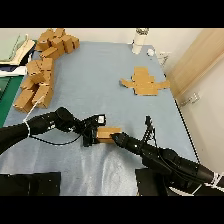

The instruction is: Fold the box.

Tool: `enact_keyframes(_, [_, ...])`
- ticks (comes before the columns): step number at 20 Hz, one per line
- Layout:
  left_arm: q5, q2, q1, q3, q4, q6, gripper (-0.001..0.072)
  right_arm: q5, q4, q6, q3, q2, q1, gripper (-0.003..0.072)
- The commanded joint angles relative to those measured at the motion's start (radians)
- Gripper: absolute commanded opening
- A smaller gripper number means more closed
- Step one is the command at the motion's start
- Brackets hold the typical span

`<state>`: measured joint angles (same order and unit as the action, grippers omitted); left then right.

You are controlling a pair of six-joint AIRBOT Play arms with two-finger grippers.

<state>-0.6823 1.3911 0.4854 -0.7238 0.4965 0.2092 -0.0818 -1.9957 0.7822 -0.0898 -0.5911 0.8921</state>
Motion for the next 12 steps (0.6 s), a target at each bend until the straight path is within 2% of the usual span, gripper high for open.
enact_keyframes(1, [0.000,0.000,0.000,0.000,0.000,0.000,0.0529,-0.012,0.017,-0.007,0.001,-0.014,0.001,0.0003])
enact_keyframes(12, [0.000,0.000,0.000,0.000,0.000,0.000,0.0528,0.000,0.028,-0.007,0.001,-0.050,0.026,0.0003])
